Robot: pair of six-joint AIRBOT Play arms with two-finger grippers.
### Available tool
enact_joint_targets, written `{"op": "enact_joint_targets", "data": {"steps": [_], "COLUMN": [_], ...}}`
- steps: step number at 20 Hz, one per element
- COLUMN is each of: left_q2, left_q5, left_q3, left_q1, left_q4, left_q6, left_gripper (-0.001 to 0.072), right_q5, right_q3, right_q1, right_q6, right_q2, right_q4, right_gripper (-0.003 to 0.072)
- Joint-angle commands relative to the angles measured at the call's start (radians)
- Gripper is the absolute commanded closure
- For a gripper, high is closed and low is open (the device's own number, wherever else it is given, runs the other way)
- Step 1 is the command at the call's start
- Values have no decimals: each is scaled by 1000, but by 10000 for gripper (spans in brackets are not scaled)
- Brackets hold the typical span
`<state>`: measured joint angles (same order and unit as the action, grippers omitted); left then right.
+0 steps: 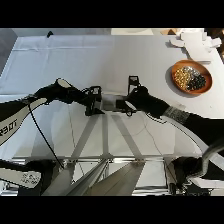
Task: Fold the box and place the chain.
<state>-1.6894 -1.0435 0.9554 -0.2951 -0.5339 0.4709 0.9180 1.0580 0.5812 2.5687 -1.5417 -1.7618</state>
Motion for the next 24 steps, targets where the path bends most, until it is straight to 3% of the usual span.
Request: {"op": "enact_joint_targets", "data": {"steps": [1,4,5,6,7,10,13,18,24], "left_q2": [-1,-1,-1,-1,-1,-1,-1,-1,-1], "left_q5": [0,0,0,0,0,0,0,0,0], "left_q3": [0,0,0,0,0,0,0,0,0], "left_q1": [0,0,0,0,0,0,0,0,0], "left_q4": [0,0,-1,0,-1,0,0,0,0], "left_q6": [0,0,0,0,0,0,0,0,0], "left_gripper": [389,389,389,389,389,389,389,389,389], "right_q5": [-13,-16,-15,-15,-14,14,127,220,393], "right_q3": [18,24,24,24,24,24,24,24,24], "right_q1": [2,1,2,2,2,2,2,1,-31], "right_q6": [50,50,50,50,49,49,40,-29,-92], "right_q2": [-5,-4,-4,-3,2,32,90,246,424], "right_q4": [-14,-13,-13,-10,-10,5,7,0,-263], "right_gripper": [671,667,554,321,209,210,210,212,212]}}
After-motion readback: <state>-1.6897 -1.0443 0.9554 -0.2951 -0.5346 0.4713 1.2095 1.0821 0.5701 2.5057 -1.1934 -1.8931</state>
